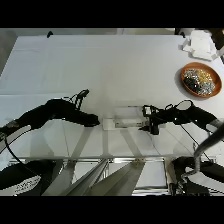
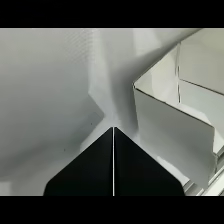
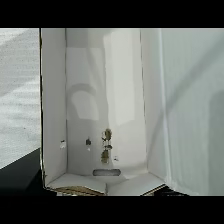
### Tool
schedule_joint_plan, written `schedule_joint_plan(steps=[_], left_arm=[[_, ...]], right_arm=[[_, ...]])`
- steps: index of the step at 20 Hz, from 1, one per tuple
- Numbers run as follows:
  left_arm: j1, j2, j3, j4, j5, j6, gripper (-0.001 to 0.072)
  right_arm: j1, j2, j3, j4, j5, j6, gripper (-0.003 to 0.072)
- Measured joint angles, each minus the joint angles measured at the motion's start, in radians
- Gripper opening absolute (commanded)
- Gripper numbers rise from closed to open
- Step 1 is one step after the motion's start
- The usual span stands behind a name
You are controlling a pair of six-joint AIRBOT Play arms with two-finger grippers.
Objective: Fold the box and place the chain.
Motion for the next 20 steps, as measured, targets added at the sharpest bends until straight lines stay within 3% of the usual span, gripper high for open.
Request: schedule_joint_plan(steps=[15,17,20], left_arm=[[-0.129,-0.024,0.032,-0.137,-0.098,-0.026,0.0015],[-0.142,-0.009,0.034,-0.148,-0.105,-0.003,0.0043],[-0.153,0.021,0.035,-0.154,-0.128,0.019,0.0156]], right_arm=[[0.000,0.000,0.000,0.000,0.000,0.000,0.0437],[0.000,0.000,0.000,0.000,0.000,0.000,0.0437],[0.000,0.000,0.000,0.000,0.000,0.000,0.0437]])
